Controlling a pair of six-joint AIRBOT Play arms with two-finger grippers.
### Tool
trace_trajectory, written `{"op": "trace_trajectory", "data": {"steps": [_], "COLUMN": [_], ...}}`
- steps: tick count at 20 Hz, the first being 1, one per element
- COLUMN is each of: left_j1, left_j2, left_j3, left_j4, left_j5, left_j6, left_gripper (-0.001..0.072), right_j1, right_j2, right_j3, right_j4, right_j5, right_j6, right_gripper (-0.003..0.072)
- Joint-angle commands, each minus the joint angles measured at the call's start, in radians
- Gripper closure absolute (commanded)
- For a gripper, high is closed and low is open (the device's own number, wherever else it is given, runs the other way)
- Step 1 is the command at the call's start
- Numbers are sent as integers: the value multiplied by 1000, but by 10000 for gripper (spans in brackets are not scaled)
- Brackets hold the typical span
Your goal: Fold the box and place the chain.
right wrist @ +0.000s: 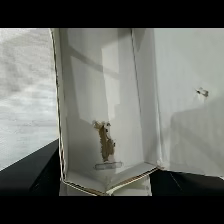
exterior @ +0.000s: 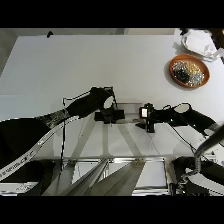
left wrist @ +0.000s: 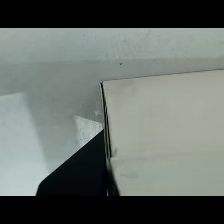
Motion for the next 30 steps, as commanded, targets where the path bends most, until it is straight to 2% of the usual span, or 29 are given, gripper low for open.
{"op": "trace_trajectory", "data": {"steps": [1,2,6,7,8,9,10,14,15,17,19,21,23,24,26,27,29,30], "left_j1": [-1,-1,-1,-1,-1,-1,-1,-1,-1,2,20,40,61,74,106,126,161,178], "left_j2": [-1,-1,-1,-1,-1,-1,-1,0,1,15,47,89,129,148,192,219,275,304], "left_j3": [1,1,1,1,1,1,1,1,1,1,1,0,0,0,0,0,-9,-22], "left_j4": [6,6,7,8,8,7,7,22,22,23,23,23,17,14,25,42,83,91], "left_j5": [11,11,12,11,11,11,11,10,10,6,1,-14,-58,-89,-142,-156,-164,-161], "left_j6": [-34,-34,-34,-34,-34,-34,-37,-117,-116,-102,-40,10,107,171,307,401,604,731], "left_gripper": [606,511,505,533,628,679,703,706,681,529,498,498,496,463,206,147,129,93], "right_j1": [1,1,1,1,1,1,1,1,1,1,1,1,1,1,1,1,1,1], "right_j2": [0,0,0,0,0,0,0,0,0,0,0,0,0,0,0,0,0,0], "right_j3": [0,0,0,0,0,0,0,0,0,0,0,0,0,0,0,0,0,0], "right_j4": [1,1,1,1,1,1,1,1,1,1,1,1,1,1,1,1,1,1], "right_j5": [-1,-1,-1,-1,-1,-1,-1,-1,-1,-1,-1,-1,-1,-1,-1,-1,-1,-1], "right_j6": [0,0,0,0,0,0,0,0,0,0,0,0,0,0,0,0,0,0], "right_gripper": [250,250,250,250,250,250,250,250,250,250,250,250,250,250,250,250,250,250]}}
